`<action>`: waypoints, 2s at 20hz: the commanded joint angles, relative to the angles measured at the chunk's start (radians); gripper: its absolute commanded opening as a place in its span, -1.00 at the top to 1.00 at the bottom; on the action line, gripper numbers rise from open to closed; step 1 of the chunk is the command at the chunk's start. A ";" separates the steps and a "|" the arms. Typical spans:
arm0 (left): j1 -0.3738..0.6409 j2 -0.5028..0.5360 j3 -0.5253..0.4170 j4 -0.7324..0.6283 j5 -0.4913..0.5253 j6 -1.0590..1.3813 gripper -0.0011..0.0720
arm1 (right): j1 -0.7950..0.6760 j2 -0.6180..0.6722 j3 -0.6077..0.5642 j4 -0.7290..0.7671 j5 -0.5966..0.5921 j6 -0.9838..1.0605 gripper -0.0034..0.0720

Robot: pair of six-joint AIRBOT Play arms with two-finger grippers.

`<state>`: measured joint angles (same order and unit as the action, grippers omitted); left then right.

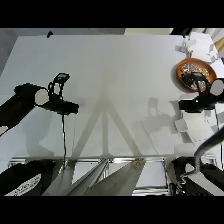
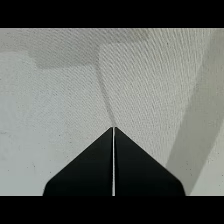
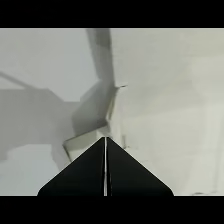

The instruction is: Fold the box and place the chain.

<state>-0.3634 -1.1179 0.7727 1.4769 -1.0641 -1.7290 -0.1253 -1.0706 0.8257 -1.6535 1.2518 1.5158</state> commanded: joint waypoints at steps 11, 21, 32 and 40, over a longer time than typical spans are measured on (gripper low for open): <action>0.000 -0.001 0.000 0.000 -0.002 0.000 0.93 | -0.644 -0.159 0.177 -0.180 0.009 -0.405 -0.56; 0.000 -0.001 0.000 0.000 -0.002 0.000 0.93 | -0.658 -0.305 0.177 -0.095 -0.205 -0.657 -0.52; 0.000 -0.001 0.000 0.000 -0.001 0.000 0.93 | -0.638 -0.343 0.177 0.141 -0.099 -0.816 0.88; 0.000 -0.001 0.000 0.000 -0.002 0.000 0.93 | -0.390 -0.076 -0.043 0.658 -0.019 -0.844 0.89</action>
<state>-0.3634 -1.1179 0.7727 1.4769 -1.0660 -1.7287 -0.5991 -1.2572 0.8894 -1.2346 1.2366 0.6861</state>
